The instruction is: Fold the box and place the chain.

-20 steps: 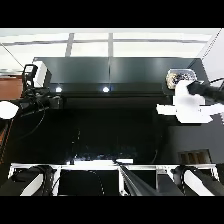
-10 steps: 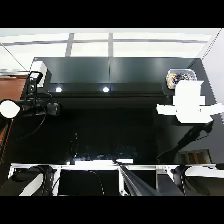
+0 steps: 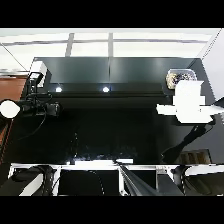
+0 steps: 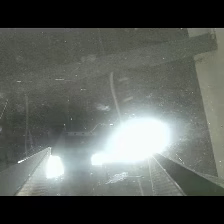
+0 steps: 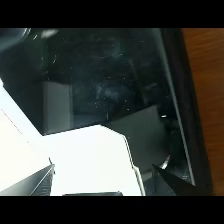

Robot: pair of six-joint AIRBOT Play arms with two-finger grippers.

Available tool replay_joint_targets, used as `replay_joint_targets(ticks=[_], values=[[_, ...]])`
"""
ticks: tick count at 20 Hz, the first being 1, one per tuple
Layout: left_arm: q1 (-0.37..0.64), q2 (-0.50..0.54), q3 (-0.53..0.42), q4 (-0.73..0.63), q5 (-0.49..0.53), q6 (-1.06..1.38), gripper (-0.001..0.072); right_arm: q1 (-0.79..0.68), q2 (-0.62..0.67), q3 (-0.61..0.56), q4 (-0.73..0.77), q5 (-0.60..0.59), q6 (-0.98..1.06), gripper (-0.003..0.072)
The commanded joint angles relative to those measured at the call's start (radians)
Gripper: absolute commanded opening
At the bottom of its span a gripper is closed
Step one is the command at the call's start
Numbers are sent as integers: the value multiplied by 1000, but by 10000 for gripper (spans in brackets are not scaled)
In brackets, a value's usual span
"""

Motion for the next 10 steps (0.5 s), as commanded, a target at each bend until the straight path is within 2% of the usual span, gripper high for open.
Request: replay_joint_targets(ticks=[1, 3, 6, 8, 10], values=[[1, 0, 1, -1, 0, 0, 713, 29, -13, 3, -11, 6, -55, 497], [1, 0, 1, 0, 0, 0, 713, 37, -11, 3, -13, 32, -55, 101], [1, 0, 1, 0, 0, 0, 714, 50, 11, 4, -10, 134, -55, 19], [1, 0, 1, 0, 5, 0, 713, 63, 41, 3, -5, 195, -47, 18], [1, 0, 1, 0, 21, 0, 712, 68, 89, -14, 76, 225, -31, 18]])
